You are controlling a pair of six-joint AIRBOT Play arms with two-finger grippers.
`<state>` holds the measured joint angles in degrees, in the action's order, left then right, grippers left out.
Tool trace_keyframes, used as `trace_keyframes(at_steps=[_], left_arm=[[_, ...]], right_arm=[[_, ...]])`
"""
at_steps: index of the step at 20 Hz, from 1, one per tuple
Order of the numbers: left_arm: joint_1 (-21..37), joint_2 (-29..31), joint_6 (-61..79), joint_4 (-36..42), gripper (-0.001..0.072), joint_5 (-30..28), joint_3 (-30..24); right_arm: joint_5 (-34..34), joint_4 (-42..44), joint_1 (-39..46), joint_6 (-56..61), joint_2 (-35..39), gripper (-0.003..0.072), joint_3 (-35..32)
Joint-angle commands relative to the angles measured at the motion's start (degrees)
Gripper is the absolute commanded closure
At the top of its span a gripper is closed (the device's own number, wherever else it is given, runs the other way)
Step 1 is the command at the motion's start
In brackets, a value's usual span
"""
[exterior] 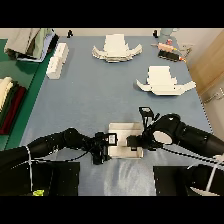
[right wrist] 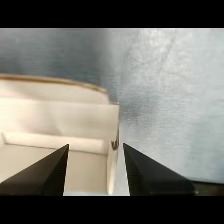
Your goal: Fold the box.
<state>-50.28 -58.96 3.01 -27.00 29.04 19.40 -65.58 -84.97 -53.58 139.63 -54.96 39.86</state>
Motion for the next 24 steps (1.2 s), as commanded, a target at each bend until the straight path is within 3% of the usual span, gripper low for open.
trace_keyframes(at_steps=[1,2,3,5,6,9,11,16,20,24], left_arm=[[0.0,0.0,0.0,0.0,0.0239,0.0,0.0],[0.0,0.0,0.0,0.0,0.0239,0.0,0.0],[0.0,0.0,0.0,0.0,0.0239,0.0,0.0],[0.0,0.0,0.0,0.0,0.0239,0.0,0.0],[0.0,0.0,0.0,0.0,0.0239,0.0,0.0],[0.0,0.0,0.0,0.0,0.0239,0.0,0.0],[0.0,0.0,0.0,0.0,0.0239,0.0,0.0],[0.0,0.0,0.0,0.0,0.0239,0.0,0.0],[0.0,0.0,0.0,0.0,0.0239,0.0,0.0],[0.0,0.0,0.0,0.0,0.0239,0.0,0.0]], right_arm=[[-6.0,-4.1,0.2,-0.2,5.4,0.0168,3.4],[-8.7,-5.6,1.1,-0.2,7.2,0.0179,4.0],[-10.7,-6.9,2.3,-0.2,8.7,0.0278,4.0],[-14.1,-9.4,6.0,-2.3,10.8,0.0650,4.0],[-14.1,-9.3,8.5,-4.8,11.0,0.0684,4.0],[-11.8,-5.2,19.2,-15.6,9.3,0.0684,4.0],[-9.5,2.3,27.3,-25.3,6.4,0.0685,4.0],[-7.5,35.7,45.6,-53.6,-7.6,0.0685,4.0],[-12.5,55.6,51.3,-68.2,-20.9,0.0684,4.0],[-17.7,62.2,49.8,-74.9,-28.9,0.0683,4.0]])
